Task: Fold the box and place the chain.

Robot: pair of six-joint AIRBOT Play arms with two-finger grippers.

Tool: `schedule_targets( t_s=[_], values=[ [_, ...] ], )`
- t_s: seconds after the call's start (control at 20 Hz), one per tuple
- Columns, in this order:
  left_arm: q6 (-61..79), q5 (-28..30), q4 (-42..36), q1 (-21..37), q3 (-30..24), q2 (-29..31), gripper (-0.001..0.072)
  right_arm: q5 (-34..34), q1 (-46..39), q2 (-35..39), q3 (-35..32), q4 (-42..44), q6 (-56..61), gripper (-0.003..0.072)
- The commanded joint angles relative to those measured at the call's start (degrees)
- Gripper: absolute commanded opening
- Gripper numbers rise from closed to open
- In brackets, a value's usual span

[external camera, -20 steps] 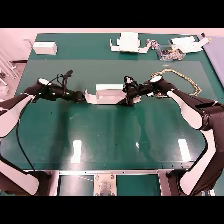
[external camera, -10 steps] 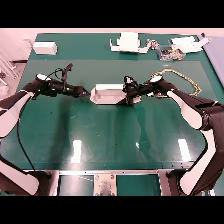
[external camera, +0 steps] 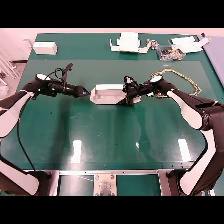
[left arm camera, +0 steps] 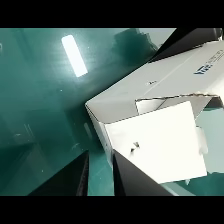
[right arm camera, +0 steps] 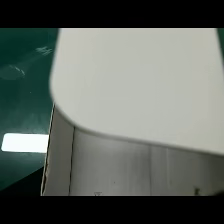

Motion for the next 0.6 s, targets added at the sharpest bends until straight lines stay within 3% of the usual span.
schedule_targets(
  t_s=[0.0,0.05,0.1,0.55],
  values=[
    [0.4,-1.0,-1.2,0.0,0.1,-0.1,0.0192,0.0,0.0,0.0,0.0,0.0,0.0,0.0592],
    [1.6,-1.7,-2.2,0.0,0.1,-0.1,0.0257,0.0,0.0,0.0,0.0,0.0,0.0,0.0592],
    [1.7,-1.7,-3.0,-0.1,0.1,-0.1,0.0369,0.0,0.0,0.0,0.0,0.0,0.0,0.0592],
    [2.5,-2.9,-3.0,0.0,0.1,-0.1,0.0358,0.0,0.0,0.0,0.0,0.0,0.0,0.0592]
  ],
)
